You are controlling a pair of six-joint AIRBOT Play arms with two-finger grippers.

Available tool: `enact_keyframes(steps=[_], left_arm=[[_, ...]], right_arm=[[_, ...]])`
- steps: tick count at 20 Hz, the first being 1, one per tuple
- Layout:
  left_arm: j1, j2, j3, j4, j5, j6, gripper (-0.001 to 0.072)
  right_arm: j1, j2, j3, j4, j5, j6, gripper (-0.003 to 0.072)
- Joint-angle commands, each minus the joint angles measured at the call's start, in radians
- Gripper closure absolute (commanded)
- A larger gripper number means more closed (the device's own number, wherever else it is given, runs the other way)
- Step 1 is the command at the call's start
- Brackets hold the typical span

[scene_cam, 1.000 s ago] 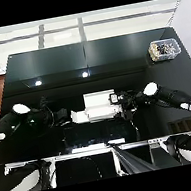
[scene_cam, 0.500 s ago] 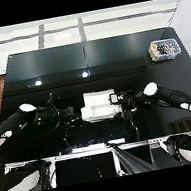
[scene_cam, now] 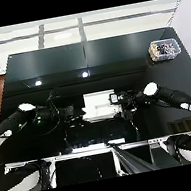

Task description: Fold the box and place the chain.

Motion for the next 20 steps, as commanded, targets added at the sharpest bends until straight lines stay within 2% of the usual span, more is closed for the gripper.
enact_keyframes(steps=[1,4,5,7,12,15,16,20], left_arm=[[-0.039,-0.001,0.03,0.019,0.002,-0.038,0.0143],[-0.097,-0.001,0.105,0.116,0.014,-0.111,0.0146],[-0.109,-0.001,0.128,0.148,0.014,-0.162,0.0169],[-0.121,-0.001,0.164,0.177,0.006,-0.221,0.0259],[-0.158,-0.001,0.204,0.206,0.001,-0.303,0.0268],[-0.212,-0.001,0.239,0.35,0.025,-0.458,0.0271],[-0.231,-0.001,0.256,0.41,0.03,-0.516,0.031],[-0.32,-0.001,0.335,0.562,0.077,-0.656,0.0312]], right_arm=[[0.0,0.0,0.0,0.0,0.0,0.0,0.0275],[0.0,0.0,0.0,0.0,0.0,0.0,0.0275],[0.0,0.0,0.0,0.0,0.0,0.0,0.0274],[0.0,0.0,0.0,0.0,0.0,0.0,0.0275],[0.0,0.0,0.0,0.0,0.0,0.0,0.0274],[0.0,0.0,0.0,0.0,0.0,0.0,0.0274],[0.0,0.0,0.0,0.0,0.0,0.0,0.0275],[0.0,0.0,0.0,0.0,0.0,0.0,0.0275]])
